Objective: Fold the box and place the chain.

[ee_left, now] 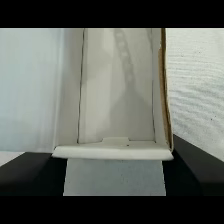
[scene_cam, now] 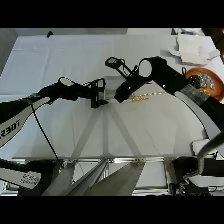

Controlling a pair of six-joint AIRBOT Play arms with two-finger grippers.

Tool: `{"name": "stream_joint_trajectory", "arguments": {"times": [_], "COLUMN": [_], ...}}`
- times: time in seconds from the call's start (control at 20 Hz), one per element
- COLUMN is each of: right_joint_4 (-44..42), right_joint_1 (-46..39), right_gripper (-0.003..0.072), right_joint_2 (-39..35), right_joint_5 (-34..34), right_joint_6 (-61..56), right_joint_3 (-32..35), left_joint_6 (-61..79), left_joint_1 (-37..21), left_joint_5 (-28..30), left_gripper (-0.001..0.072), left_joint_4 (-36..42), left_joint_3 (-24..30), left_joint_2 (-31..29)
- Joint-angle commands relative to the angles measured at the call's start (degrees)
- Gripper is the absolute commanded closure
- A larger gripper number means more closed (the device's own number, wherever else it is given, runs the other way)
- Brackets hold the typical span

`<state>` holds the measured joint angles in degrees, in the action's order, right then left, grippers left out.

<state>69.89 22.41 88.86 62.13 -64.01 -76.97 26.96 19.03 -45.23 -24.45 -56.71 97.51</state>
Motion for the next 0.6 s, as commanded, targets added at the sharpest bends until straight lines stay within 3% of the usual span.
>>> {"name": "stream_joint_trajectory", "arguments": {"times": [0.0,0.15,0.2,0.25,0.3,0.55], "right_joint_4": [1.5,5.2,5.3,5.2,5.2,5.0], "right_joint_1": [1.2,1.2,1.2,1.2,1.1,-0.9], "right_gripper": [0.0674,0.0672,0.0580,0.0384,0.0311,0.0311], "right_joint_2": [2.7,4.2,4.2,4.1,3.9,-3.0], "right_joint_5": [-4.7,-5.9,-5.3,-4.6,-3.7,-2.2], "right_joint_6": [-3.9,-8.2,-8.2,-8.2,-8.0,-6.5], "right_joint_3": [0.0,0.0,0.0,0.0,0.0,0.0], "left_joint_6": [0.0,0.0,0.0,0.0,0.0,0.0], "left_joint_1": [0.0,0.0,0.0,0.0,0.0,0.0], "left_joint_5": [0.0,0.0,0.0,0.0,0.0,0.0], "left_gripper": [0.0451,0.0451,0.0451,0.0451,0.0451,0.0451], "left_joint_4": [0.0,0.0,0.0,0.0,0.0,0.0], "left_joint_3": [0.0,0.0,0.0,0.0,0.0,0.0], "left_joint_2": [0.0,0.0,0.0,0.0,0.0,0.0]}}
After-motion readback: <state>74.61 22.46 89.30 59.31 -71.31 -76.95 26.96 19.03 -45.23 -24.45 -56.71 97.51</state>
